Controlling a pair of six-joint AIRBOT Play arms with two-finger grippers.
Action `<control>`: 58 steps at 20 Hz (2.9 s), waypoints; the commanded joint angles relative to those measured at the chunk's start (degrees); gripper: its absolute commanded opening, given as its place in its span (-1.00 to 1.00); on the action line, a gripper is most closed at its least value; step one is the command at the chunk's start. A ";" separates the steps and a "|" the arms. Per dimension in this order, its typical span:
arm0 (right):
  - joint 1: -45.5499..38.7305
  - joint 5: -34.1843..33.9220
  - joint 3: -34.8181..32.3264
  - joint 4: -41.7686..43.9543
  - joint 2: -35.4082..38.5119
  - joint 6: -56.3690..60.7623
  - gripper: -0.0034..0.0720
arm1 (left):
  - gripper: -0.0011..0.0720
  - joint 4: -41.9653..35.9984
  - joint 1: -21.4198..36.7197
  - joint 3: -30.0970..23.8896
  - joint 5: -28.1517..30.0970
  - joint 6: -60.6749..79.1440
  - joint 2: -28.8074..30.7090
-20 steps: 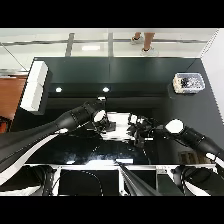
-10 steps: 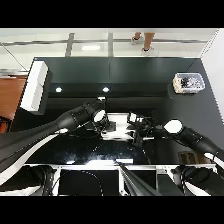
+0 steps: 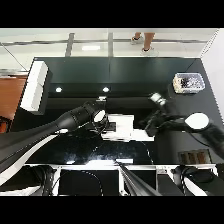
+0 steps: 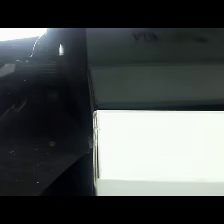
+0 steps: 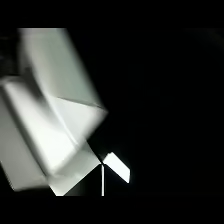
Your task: Fold the box and place the chain.
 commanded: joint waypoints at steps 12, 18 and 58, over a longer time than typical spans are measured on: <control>-17.29 12.13 -13.38 12.11 -7.93 25.79 -0.87 | -0.89 0.13 0.04 -0.02 0.09 -0.09 0.00; -8.79 9.11 -11.19 22.64 -10.60 16.57 -0.87 | -0.89 0.11 0.04 -0.02 0.09 -0.09 0.00; 25.64 5.44 16.09 -24.02 -19.23 72.43 0.39 | -0.89 -0.92 0.07 -0.02 0.13 -0.07 0.00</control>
